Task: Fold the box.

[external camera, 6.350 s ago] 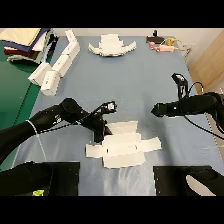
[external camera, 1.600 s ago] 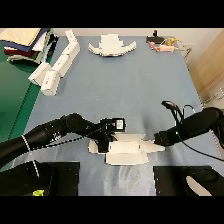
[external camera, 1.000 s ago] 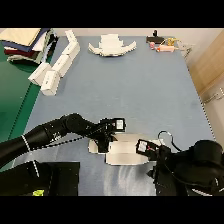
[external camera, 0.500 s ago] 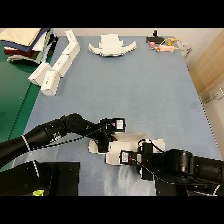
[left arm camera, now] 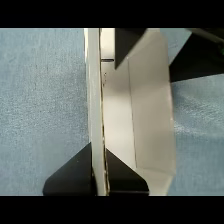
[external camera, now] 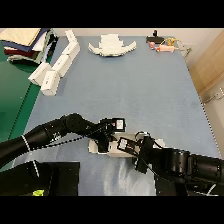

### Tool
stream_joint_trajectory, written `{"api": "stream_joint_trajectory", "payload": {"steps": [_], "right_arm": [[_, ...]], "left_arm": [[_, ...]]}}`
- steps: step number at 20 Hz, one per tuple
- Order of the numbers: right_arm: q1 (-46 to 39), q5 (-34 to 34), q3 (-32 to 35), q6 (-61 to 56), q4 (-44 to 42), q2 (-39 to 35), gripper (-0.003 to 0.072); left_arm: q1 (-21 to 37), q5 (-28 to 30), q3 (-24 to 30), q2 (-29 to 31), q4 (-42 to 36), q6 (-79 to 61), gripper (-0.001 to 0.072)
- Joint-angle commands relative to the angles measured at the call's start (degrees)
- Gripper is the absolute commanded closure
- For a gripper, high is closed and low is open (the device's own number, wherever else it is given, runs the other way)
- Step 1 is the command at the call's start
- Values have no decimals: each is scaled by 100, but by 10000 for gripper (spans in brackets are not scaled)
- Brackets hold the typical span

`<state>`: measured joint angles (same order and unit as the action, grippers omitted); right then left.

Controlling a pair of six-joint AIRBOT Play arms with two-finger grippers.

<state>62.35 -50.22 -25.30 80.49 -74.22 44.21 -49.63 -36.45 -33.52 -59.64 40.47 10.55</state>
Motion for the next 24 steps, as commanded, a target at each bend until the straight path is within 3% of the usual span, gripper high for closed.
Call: {"api": "stream_joint_trajectory", "payload": {"steps": [1, 6, 8, 12, 18, 24], "right_arm": [[2, -326, -188, -1176, 758, -166, 164], [2, -400, -192, -1298, 492, -225, 162], [2, -568, -195, -1296, 479, -225, -32], [2, -988, -188, -1296, 326, -227, -32], [0, -1010, -155, -929, 448, -586, -33], [-667, -273, 273, 479, -81, -1115, -34]], "left_arm": [[-4, -4, 0, 0, 0, -2, 696], [-2, -2, 0, 0, 0, -2, 696], [-4, -2, 0, 0, 0, -2, 696], [-4, -2, 0, 0, 0, -2, 696], [-4, -2, 0, 0, 2, 0, 696], [-4, -4, 0, 0, 0, -2, 696]]}}
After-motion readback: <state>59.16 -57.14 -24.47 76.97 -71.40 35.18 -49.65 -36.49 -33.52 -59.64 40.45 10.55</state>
